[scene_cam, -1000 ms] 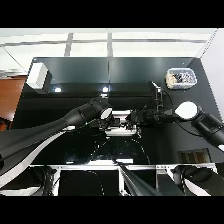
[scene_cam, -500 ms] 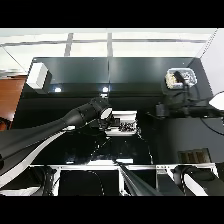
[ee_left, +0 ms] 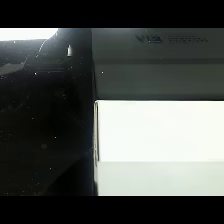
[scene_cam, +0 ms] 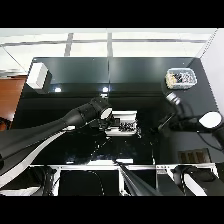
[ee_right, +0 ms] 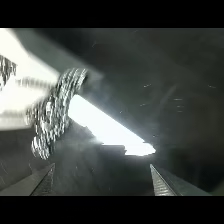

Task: Fold the box and place the chain.

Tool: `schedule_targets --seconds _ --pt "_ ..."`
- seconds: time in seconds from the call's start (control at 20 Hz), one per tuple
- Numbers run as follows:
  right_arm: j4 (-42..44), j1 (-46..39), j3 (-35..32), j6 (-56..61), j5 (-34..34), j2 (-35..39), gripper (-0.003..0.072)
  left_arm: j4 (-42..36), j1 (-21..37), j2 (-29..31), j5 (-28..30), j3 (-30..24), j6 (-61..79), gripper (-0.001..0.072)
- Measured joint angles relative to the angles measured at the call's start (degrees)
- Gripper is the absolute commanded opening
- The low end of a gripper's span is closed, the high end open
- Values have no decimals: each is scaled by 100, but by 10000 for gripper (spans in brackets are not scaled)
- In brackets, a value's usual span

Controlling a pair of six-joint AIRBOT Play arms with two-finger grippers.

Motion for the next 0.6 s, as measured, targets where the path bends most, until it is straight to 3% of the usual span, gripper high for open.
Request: schedule_targets --seconds 0.25,0.6 --pt "649 957 -382 -2815 -632 -514 720 0 0 0 -2 0 0 24" --pt "1799 1537 -407 -4769 -1622 -1185 720 0 0 0 -2 0 0 25"
